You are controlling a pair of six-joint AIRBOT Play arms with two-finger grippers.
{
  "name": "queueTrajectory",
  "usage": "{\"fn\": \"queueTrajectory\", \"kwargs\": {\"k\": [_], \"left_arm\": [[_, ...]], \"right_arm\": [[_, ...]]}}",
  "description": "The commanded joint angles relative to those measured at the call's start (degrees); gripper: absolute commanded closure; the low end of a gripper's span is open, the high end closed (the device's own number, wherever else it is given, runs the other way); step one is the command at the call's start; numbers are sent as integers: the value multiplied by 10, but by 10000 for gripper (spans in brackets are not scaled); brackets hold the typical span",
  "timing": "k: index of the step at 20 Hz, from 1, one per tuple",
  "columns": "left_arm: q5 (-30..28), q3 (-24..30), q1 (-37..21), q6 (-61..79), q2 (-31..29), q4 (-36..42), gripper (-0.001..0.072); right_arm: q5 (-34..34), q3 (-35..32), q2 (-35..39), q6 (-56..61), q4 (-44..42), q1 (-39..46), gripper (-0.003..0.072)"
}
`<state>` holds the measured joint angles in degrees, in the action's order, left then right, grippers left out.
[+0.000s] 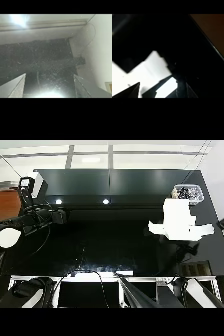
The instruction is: Fold the box and place the chain.
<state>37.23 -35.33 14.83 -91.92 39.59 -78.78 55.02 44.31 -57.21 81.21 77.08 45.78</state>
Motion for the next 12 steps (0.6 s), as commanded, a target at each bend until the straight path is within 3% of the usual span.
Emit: {"fn": "queueTrajectory", "kwargs": {"k": [1, 3, 7, 12], "left_arm": [[6, 0, 0, 0, 0, 5, 6], [10, 0, 1, 0, 0, 5, 6], [9, 0, 1, 0, 0, 5, 6], [9, 0, 0, 0, 0, 5, 6]], "right_arm": [[14, 12, -86, -31, 6, 65, -17], [28, 45, -136, -70, -14, 66, -17], [200, 162, -260, -259, -148, 66, -17], [265, 247, -355, -279, -211, 66, -17]]}}
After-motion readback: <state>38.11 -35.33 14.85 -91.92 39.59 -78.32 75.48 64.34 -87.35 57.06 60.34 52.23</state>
